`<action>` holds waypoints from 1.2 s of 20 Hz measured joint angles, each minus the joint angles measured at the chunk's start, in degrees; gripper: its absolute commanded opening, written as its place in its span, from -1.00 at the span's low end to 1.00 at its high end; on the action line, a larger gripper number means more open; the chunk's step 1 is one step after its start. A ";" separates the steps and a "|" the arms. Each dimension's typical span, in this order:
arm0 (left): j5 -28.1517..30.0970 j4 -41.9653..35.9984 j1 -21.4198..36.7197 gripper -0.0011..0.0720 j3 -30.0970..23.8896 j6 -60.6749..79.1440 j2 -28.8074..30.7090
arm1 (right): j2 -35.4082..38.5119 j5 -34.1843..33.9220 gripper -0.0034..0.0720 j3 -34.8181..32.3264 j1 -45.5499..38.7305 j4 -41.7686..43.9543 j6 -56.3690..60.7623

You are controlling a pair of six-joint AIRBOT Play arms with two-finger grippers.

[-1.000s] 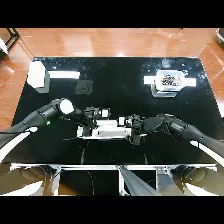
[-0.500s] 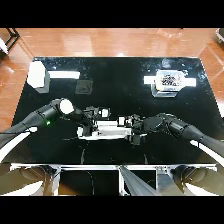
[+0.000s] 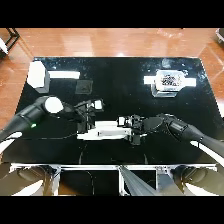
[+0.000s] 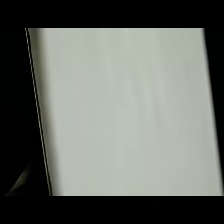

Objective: Fold the box and place the chain.

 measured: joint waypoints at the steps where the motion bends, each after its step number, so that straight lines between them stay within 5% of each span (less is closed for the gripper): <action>1: -2.34 -0.02 0.90 0.53 0.00 -2.32 1.88 | 0.00 0.15 -0.63 0.00 0.00 -0.15 0.00; 2: -5.29 -0.11 1.64 -0.01 0.00 -4.59 3.58 | 0.00 0.28 -0.63 0.00 0.00 -0.48 0.00; 3: -8.50 -0.52 2.27 -0.93 0.00 -6.93 5.16 | 0.00 0.33 -0.63 0.00 0.00 -0.66 0.02; 6: -18.12 -3.89 3.17 -0.93 -0.24 -11.39 7.76 | 0.00 0.42 -0.63 0.00 0.00 -1.01 0.07; 8: -19.43 -9.35 3.04 -0.93 -1.07 -12.61 8.55 | 0.00 0.44 -0.63 0.00 0.00 -1.16 0.07; 16: 6.21 -21.88 -1.92 -0.92 -4.39 -6.84 6.29 | 0.00 0.48 -0.63 0.00 0.00 -1.44 0.04; 24: 15.32 -23.37 -2.75 -0.92 -4.70 -4.98 -2.08 | 0.00 0.52 -0.63 0.00 0.00 -1.49 0.04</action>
